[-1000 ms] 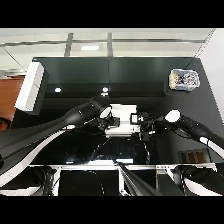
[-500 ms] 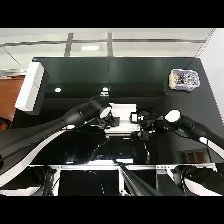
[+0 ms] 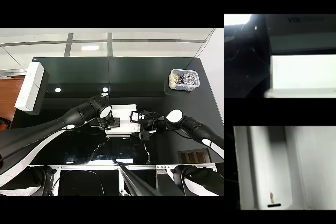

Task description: Fold the box and place the chain.

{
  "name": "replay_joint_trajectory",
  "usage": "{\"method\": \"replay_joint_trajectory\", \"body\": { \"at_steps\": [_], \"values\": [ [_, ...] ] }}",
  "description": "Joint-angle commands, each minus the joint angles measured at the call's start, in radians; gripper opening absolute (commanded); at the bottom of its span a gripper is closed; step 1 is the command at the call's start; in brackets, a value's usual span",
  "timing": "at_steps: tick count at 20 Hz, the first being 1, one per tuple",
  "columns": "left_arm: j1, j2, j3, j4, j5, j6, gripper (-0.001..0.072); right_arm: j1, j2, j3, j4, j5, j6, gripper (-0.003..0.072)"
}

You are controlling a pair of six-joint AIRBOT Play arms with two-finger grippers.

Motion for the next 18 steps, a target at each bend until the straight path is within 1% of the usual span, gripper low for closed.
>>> {"method": "replay_joint_trajectory", "body": {
  "at_steps": [1,3,8,10,12,13,14,18],
  "values": [
    [0.011,0.001,0.002,0.01,-0.03,0.007,0.0024,0.0,0.074,0.002,-0.193,0.048,0.078,0.0705],
    [0.013,0.001,0.002,0.013,-0.03,0.011,0.0024,0.0,0.099,0.002,-0.218,0.061,0.078,0.0705],
    [0.013,0.001,0.002,0.021,-0.029,0.011,0.0024,0.001,0.09,0.002,-0.205,0.059,0.056,0.0704],
    [0.013,0.001,0.002,0.022,-0.029,0.012,0.0024,0.001,0.088,0.002,-0.167,0.064,0.004,0.06],
    [0.013,0.001,0.002,0.023,-0.029,0.014,0.0024,0.001,0.088,0.002,-0.102,0.063,-0.037,0.0405],
    [0.013,0.001,0.002,0.024,-0.029,0.014,0.0024,0.001,0.088,0.002,-0.074,0.063,-0.04,0.0255],
    [0.013,0.001,0.002,0.024,-0.029,0.014,0.0024,0.001,0.088,0.002,-0.048,0.066,-0.039,0.0165],
    [0.013,0.001,0.002,0.024,-0.029,0.014,0.0024,0.003,0.064,0.001,0.089,0.074,-0.012,0.017]
  ]
}}
